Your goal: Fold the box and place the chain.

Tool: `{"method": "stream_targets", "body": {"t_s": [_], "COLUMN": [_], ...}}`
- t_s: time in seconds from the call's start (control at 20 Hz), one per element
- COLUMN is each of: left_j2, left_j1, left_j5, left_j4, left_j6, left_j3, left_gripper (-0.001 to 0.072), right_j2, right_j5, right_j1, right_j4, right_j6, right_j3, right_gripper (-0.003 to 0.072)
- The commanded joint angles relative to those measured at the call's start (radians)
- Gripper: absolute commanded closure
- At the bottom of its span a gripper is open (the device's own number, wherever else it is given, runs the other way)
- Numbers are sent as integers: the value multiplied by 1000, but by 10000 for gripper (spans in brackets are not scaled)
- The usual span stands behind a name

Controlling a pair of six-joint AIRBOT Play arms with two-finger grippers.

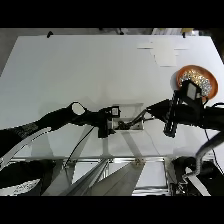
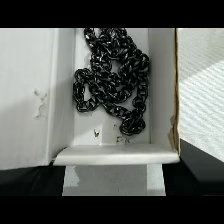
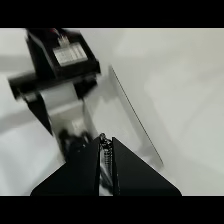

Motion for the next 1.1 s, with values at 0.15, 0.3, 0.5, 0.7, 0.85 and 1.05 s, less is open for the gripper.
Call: {"method": "stream_targets", "body": {"t_s": [0.15, 0.3, 0.5, 0.7, 0.85, 1.05], "left_j2": [0, 0, 0, 0, 0, 0], "left_j1": [-1, -1, -1, -1, -1, -1], "left_j5": [0, 0, 0, 0, 0, 0], "left_j4": [0, 0, 0, 0, 0, 0], "left_j6": [0, 0, 0, 0, 0, 0], "left_j3": [-1, -1, -1, -1, -1, -1], "left_gripper": [456, 456, 456, 456, 456, 456], "right_j2": [4, 0, -14, -117, -241, -394], "right_j5": [13, 27, 37, 69, 68, 32], "right_j1": [1, 1, 1, 42, 105, 117], "right_j4": [268, 395, 399, 289, 113, 14], "right_j6": [-45, -116, -132, -132, -128, -61], "right_j3": [9, 9, 9, 2, 2, 2], "right_gripper": [670, 670, 670, 670, 670, 670]}}
